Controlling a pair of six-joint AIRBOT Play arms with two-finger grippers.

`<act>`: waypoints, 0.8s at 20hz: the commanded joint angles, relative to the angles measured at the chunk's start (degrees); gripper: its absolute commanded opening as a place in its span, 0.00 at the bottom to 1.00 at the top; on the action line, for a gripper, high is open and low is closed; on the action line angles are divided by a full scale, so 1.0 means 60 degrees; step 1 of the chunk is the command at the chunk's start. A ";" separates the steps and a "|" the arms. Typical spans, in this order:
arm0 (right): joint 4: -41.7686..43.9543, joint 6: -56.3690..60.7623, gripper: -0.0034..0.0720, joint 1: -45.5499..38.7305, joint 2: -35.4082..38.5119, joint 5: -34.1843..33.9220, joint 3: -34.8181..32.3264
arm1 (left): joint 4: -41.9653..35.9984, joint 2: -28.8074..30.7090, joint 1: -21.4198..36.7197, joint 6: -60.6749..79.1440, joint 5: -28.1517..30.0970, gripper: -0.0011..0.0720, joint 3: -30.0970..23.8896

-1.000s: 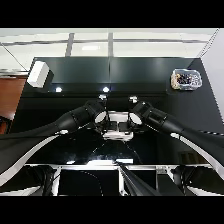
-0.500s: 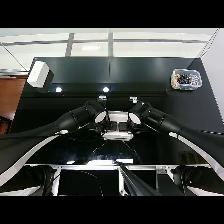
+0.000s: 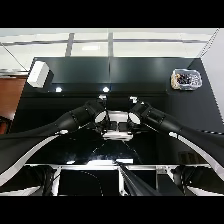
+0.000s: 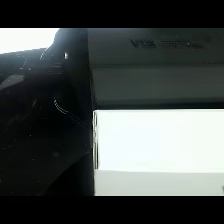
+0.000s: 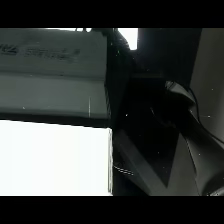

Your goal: Fold the box and place the chain.

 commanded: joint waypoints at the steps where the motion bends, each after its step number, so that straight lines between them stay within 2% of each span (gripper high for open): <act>1: -0.0007 -0.0018 0.17 0.0000 0.0004 0.0011 0.0004 | 0.0011 0.0000 0.0000 0.0026 0.0004 0.05 0.0004; 2: 0.0011 -0.0018 0.29 -0.0004 0.0015 0.0066 0.0007 | 0.0015 0.0000 0.0000 0.0073 0.0004 0.05 0.0004; 3: -0.0004 -0.0022 0.33 -0.0004 0.0040 0.0226 0.0018 | 0.0018 0.0000 0.0000 0.0091 0.0004 0.05 0.0004; 8: -0.0514 -0.0390 0.33 -0.0015 0.0688 0.0612 0.0058 | 0.0011 0.0000 0.0000 0.0087 0.0004 0.05 0.0004; 13: -0.0776 -0.0892 0.33 -0.0015 0.2291 0.0543 0.0219 | 0.0015 -0.0004 0.0000 0.0087 0.0033 0.05 0.0004; 15: -0.1370 -0.1016 0.33 -0.0018 0.3045 0.0630 0.0280 | 0.0011 -0.0004 0.0000 0.0091 0.0029 0.04 0.0004; 16: -0.2135 -0.1024 0.32 -0.0044 0.3424 0.0805 0.0277 | 0.0015 -0.0004 0.0000 0.0087 0.0029 0.05 0.0004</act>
